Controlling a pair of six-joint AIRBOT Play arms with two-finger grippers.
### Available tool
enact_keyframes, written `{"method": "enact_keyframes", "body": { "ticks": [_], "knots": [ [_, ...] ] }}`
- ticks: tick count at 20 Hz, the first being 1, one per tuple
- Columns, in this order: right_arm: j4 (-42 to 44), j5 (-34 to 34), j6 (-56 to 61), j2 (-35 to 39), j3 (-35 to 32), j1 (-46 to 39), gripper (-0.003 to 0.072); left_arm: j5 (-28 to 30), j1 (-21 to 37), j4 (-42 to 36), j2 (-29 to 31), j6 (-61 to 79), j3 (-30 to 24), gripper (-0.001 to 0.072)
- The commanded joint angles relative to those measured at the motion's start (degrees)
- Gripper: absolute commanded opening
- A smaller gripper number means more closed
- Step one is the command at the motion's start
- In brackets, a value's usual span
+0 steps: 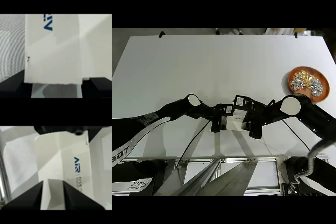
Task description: Fold the box and place the chain.
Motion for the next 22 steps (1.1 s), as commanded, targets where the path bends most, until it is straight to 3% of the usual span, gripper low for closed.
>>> {"method": "enact_keyframes", "body": {
  "ticks": [1,4,18,22],
  "knots": [
    [-2.91,-0.92,-3.78,1.57,-0.81,1.79,0.0369,0.00,0.00,0.00,0.00,0.02,0.00,0.0256],
    [-7.52,-3.82,-3.48,1.51,-1.46,4.92,0.0369,0.00,0.00,0.00,0.00,0.02,0.00,0.0256],
    [-7.30,-6.34,-1.75,1.20,-1.51,4.98,0.0353,0.00,0.00,0.00,0.00,0.02,-0.02,0.0256],
    [-7.58,-6.99,-1.75,1.20,-1.51,4.98,0.0306,0.02,0.00,0.00,0.00,0.02,0.00,0.0256]
  ]
}}
